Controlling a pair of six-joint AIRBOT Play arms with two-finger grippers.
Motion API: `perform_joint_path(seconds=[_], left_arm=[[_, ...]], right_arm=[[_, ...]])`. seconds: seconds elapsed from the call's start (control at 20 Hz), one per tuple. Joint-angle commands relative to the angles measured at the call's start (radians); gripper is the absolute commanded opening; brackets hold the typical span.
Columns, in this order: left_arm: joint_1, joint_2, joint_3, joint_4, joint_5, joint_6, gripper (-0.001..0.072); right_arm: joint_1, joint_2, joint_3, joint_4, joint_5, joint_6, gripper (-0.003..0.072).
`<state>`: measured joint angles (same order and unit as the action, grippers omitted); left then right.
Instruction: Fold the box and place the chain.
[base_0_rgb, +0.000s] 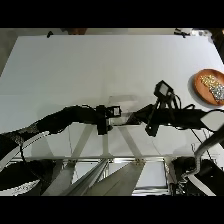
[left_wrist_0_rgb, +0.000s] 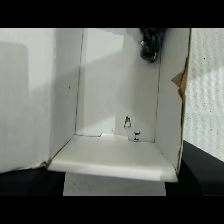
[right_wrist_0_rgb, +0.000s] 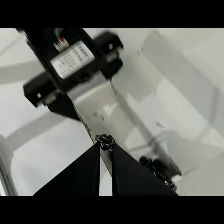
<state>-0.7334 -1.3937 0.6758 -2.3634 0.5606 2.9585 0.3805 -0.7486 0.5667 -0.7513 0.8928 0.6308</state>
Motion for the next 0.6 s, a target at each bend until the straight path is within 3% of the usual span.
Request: perform_joint_path(seconds=[0.0, 0.1, 0.15, 0.25, 0.55], left_arm=[[0.0, 0.001, 0.0, 0.0, 0.0, 0.0, 0.0083], [0.0, 0.001, 0.0, 0.0, 0.0, 0.0, 0.0083], [0.0, 0.001, 0.0, 0.0, 0.0, 0.0, 0.0083], [0.0, 0.001, 0.0, 0.0, 0.0, 0.0, 0.0083], [0.0, 0.001, 0.0, 0.0, 0.001, 0.0, 0.0083]], right_arm=[[0.0, -0.183, -0.001, -0.029, 0.003, 0.027, 0.0015], [0.0, -0.259, -0.001, -0.029, 0.001, 0.027, 0.0031], [0.0, -0.285, -0.001, -0.029, -0.002, 0.033, 0.0105], [0.0, -0.296, 0.0, -0.029, -0.026, 0.054, 0.018], [-0.018, -0.204, 0.0, -0.038, -0.034, 0.048, 0.018]])
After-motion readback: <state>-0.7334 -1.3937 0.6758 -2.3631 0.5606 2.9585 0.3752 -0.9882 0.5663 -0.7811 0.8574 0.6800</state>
